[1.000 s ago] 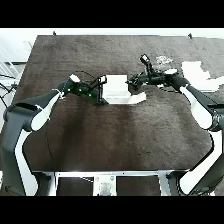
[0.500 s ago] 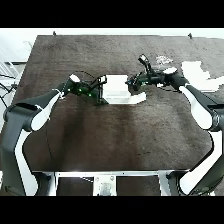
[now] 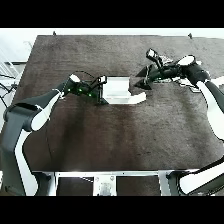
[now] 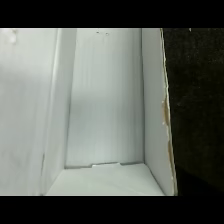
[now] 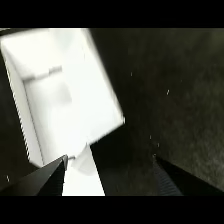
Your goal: Fold the box and place the chain.
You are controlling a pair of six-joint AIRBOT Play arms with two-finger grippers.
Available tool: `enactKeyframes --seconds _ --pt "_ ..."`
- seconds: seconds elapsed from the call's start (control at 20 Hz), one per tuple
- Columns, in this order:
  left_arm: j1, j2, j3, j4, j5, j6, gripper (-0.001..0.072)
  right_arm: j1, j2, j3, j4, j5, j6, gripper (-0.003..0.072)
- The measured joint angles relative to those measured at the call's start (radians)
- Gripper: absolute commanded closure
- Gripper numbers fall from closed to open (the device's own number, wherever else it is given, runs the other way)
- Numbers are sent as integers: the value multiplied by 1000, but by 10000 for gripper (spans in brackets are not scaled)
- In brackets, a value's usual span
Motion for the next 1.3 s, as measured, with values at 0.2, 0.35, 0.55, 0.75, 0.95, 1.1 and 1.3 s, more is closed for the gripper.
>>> enactKeyframes --seconds 0.2,0.35,0.55,0.75,0.95,1.1,1.3 --pt "0 0 0 0 0 0 309 6 -14 -21 -76 23 -93 82" --pt "0 0 0 0 0 0 309 24 -43 -29 -99 29 -136 94" --pt "0 0 0 0 0 0 309 51 -78 -33 -111 27 -163 109" --pt "0 0 0 0 0 0 309 66 -100 -34 -115 19 -172 306" --pt "0 0 0 0 0 0 308 83 -110 -34 -110 16 -175 389" --pt "0 0 0 0 0 0 309 97 -112 -34 -104 14 -176 424" --pt "0 0 0 1 -2 0 308 113 -117 -34 -66 8 -176 420"
